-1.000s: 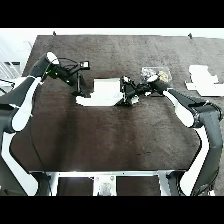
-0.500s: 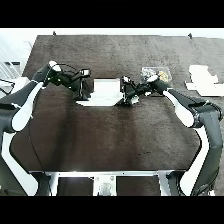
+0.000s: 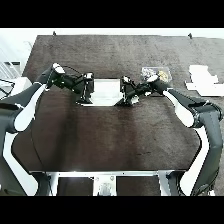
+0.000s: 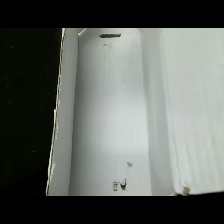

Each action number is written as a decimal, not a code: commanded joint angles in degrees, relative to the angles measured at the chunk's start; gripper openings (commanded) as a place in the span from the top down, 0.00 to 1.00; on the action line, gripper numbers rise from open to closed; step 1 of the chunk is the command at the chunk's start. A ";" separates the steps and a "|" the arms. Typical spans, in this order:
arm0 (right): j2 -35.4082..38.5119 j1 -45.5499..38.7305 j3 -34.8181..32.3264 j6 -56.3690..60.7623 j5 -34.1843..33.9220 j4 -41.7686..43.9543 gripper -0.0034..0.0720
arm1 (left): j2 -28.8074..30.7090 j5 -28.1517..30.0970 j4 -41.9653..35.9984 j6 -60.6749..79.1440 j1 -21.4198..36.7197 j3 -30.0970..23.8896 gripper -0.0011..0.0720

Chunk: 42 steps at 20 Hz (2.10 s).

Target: Fold the box and place the chain.

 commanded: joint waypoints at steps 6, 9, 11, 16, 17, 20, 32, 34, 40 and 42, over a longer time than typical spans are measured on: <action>-0.02 0.02 0.04 0.02 0.02 0.00 0.24 | -0.28 1.84 1.31 -0.76 -0.59 -0.07 0.03; -0.02 0.02 0.04 0.02 0.02 0.00 0.24 | -0.28 1.36 1.33 -1.11 -0.59 -0.07 0.42; -0.02 0.02 0.04 0.02 0.02 0.00 0.24 | -0.28 1.36 1.31 -1.11 -0.59 -0.07 0.42; -0.02 0.02 0.04 0.02 0.00 0.00 0.24 | -0.28 1.31 1.11 -1.01 -1.22 -0.07 0.42; -0.02 0.02 0.04 0.02 0.00 0.00 0.24 | -0.28 1.44 1.14 -1.03 -1.75 -0.07 0.43; -0.02 0.02 0.04 0.02 0.02 0.00 0.24 | -0.28 3.80 1.31 -1.05 -3.08 -0.07 0.70; -0.02 0.02 0.04 0.02 0.02 0.02 0.24 | -0.37 5.25 -2.64 -1.49 -3.08 -0.07 0.67; -0.02 0.02 0.04 0.02 0.00 0.00 0.24 | -0.39 5.14 -2.62 -1.75 -3.08 -0.07 0.53; -0.02 0.02 0.04 0.02 0.00 0.02 0.24 | -1.18 4.55 -3.74 -3.13 -3.08 -0.07 0.16; -0.02 0.02 0.04 0.02 0.00 0.00 0.24 | -1.18 4.57 -3.72 -3.19 -3.08 -0.07 0.16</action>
